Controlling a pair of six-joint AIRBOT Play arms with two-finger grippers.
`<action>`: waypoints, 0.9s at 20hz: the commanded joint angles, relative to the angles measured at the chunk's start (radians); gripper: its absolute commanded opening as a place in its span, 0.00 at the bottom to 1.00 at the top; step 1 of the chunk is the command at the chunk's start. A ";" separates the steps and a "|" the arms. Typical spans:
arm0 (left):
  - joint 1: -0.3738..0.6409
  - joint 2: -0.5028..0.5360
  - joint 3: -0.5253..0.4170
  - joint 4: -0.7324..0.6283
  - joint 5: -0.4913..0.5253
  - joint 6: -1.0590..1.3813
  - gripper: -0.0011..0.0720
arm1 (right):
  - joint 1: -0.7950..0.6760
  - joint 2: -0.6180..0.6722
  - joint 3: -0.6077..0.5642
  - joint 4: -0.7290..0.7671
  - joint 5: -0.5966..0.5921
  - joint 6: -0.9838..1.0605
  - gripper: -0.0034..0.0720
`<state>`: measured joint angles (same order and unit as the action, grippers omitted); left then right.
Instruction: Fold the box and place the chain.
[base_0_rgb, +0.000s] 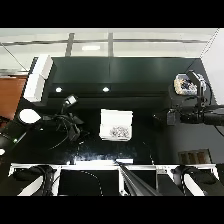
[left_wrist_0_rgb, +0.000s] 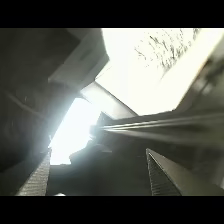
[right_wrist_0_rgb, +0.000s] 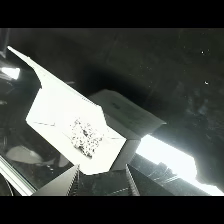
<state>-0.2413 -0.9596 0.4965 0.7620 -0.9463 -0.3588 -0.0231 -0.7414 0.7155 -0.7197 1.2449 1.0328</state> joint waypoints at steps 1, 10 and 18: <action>-0.073 -0.028 -0.005 -0.048 0.079 0.321 0.99 | -0.001 0.001 0.000 0.000 0.000 0.001 0.52; -0.092 -0.267 0.066 -0.146 -0.040 0.620 0.99 | -0.001 0.000 0.000 0.000 -0.014 0.001 0.52; -0.121 -0.369 0.132 -0.175 -0.027 0.621 0.99 | 0.000 0.000 0.000 0.000 0.003 0.001 0.52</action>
<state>-0.3569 -1.3052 0.6117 0.6060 -0.9848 0.2558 -0.0231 -0.7414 0.7155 -0.7197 1.2419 1.0336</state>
